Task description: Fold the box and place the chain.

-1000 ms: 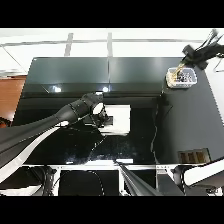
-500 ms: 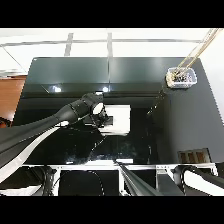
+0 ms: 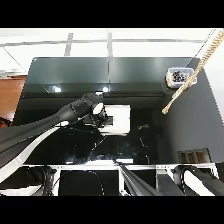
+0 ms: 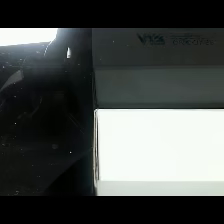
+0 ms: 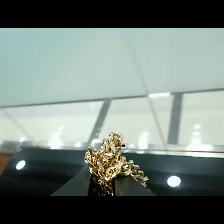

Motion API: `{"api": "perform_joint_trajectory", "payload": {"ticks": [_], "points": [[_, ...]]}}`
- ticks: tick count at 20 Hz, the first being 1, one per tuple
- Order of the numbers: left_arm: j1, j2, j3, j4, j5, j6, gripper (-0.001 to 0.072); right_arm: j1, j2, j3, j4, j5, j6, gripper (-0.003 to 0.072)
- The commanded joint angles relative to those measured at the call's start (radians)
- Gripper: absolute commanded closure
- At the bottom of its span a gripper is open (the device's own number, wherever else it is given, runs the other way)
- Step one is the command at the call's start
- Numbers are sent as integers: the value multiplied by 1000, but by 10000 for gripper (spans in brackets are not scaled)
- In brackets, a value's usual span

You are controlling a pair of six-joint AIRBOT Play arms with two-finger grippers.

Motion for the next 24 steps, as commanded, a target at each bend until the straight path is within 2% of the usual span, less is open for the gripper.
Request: {"api": "perform_joint_trajectory", "payload": {"ticks": [1, 4, 6, 15, 17, 24], "points": [[0, 0, 0, 0, -2, 0, 683, 27, 34, 1, 135, 131, -21, 670], [0, 0, 0, 0, -2, 0, 683, 117, 34, -13, 160, 240, -21, 670], [0, 0, 0, 0, -2, 0, 683, 214, 32, -35, 151, 248, -15, 670], [0, 0, 0, 0, -2, 0, 683, 483, 18, -87, 99, 42, 17, 670], [0, 0, 0, 0, -2, 0, 683, 518, 14, -129, 98, -1, 17, 670], [0, 0, 0, 0, -1, 0, 683, 620, -12, -331, 81, -35, 18, 670]]}}
